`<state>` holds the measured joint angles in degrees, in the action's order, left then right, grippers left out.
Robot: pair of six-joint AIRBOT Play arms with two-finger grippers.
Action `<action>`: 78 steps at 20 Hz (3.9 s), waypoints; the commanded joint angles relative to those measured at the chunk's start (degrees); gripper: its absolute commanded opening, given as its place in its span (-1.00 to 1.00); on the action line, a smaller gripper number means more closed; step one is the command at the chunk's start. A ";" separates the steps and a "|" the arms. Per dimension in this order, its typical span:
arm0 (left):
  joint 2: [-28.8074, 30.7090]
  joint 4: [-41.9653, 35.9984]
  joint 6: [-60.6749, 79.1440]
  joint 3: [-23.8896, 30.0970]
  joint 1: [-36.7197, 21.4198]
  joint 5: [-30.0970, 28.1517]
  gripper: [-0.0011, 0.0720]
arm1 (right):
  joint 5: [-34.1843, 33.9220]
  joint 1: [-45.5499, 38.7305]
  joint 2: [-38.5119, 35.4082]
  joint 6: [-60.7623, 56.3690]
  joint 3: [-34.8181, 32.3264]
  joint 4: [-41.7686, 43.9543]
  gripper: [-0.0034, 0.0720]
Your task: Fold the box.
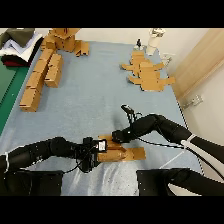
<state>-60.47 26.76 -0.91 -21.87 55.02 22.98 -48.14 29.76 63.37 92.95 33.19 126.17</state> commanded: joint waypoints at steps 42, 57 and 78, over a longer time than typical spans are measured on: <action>-0.02 0.02 0.02 0.02 0.00 -0.02 0.42 | -3.89 15.32 -14.03 48.52 -5.42 -13.16 0.26; -0.02 0.00 0.02 0.02 0.00 -0.04 0.42 | -11.43 15.19 -17.46 34.23 -5.42 -21.03 -0.10; -0.02 0.02 0.02 0.02 0.00 -0.04 0.42 | -22.27 -11.06 -23.71 -9.92 -11.30 -16.76 -0.90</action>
<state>-60.53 26.76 -0.89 -21.87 55.07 22.94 -72.99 20.27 37.50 81.01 23.68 97.34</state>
